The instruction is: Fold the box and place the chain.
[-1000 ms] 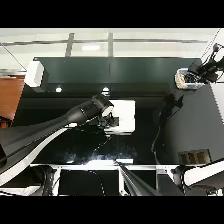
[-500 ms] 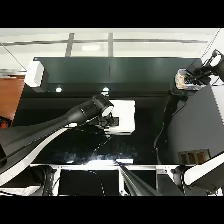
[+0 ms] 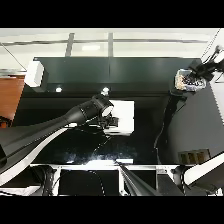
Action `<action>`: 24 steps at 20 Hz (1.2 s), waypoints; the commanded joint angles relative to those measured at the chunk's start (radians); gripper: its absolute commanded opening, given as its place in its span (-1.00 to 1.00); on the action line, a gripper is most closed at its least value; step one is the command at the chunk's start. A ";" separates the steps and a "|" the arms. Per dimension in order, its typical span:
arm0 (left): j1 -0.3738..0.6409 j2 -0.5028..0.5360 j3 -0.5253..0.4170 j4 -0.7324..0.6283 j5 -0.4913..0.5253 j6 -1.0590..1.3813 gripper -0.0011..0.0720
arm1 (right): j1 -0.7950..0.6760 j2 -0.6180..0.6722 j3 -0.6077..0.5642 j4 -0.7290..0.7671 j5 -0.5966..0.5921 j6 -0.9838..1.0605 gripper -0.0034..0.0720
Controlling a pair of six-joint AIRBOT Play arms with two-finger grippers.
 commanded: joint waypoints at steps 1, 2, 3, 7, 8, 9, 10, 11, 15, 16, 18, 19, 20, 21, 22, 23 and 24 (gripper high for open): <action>0.001 0.000 0.000 0.000 0.000 0.000 -0.89 | -0.014 0.085 0.097 0.003 0.155 -0.167 -0.88; 0.001 0.000 0.000 0.000 -0.001 0.000 -0.89 | -0.014 0.127 0.097 0.005 0.172 -0.191 -0.88; 0.001 0.000 0.000 0.000 -0.001 0.000 -0.89 | -0.016 0.172 0.097 0.008 0.187 -0.213 -0.89; 0.001 0.000 0.000 0.000 -0.001 0.000 -0.89 | -0.032 0.316 0.097 0.129 0.164 -0.255 -0.89; 0.001 0.000 0.000 0.000 -0.001 0.000 -0.89 | -0.033 0.344 0.097 0.138 0.160 -0.256 -0.89; 0.001 0.000 0.000 0.000 -0.001 0.000 -0.89 | -0.033 0.369 0.097 0.142 0.161 -0.262 -0.89; 0.001 0.000 0.000 0.000 -0.001 0.000 -0.89 | -0.033 0.394 0.097 0.161 0.163 -0.271 -0.89; 0.001 0.000 0.000 0.000 -0.001 0.000 -0.89 | -0.033 0.418 0.097 0.182 0.168 -0.284 -0.89; 0.001 0.000 0.000 0.000 -0.001 0.000 -0.89 | -0.033 0.520 0.097 0.294 0.211 -0.335 -0.89; 0.001 0.000 0.000 0.000 0.000 0.000 -0.89 | -0.033 0.543 0.097 0.337 0.211 -0.348 -0.89; 0.001 0.000 0.000 0.000 -0.001 0.000 -0.89 | -0.032 0.585 0.097 0.430 0.234 -0.372 -0.89; 0.001 0.000 0.000 0.000 -0.001 0.000 -0.89 | -0.032 0.605 0.097 0.478 0.246 -0.388 -0.89; 0.001 0.000 0.000 0.000 0.000 0.000 -0.89 | -0.032 0.627 0.096 0.518 0.254 -0.396 -0.89; 0.001 0.000 0.000 0.000 -0.001 0.000 -0.89 | -0.026 0.652 0.092 0.533 0.256 -0.404 -0.89; 0.001 0.000 0.000 0.000 -0.001 0.000 -0.89 | -0.018 0.685 0.071 0.533 0.256 -0.408 -0.89; 0.001 0.000 0.000 0.000 -0.001 0.000 -0.89 | -0.011 0.723 0.033 0.533 0.257 -0.412 -0.89; 0.001 0.000 0.000 0.000 -0.001 0.000 -0.89 | 0.000 0.768 -0.019 0.533 0.259 -0.421 -0.89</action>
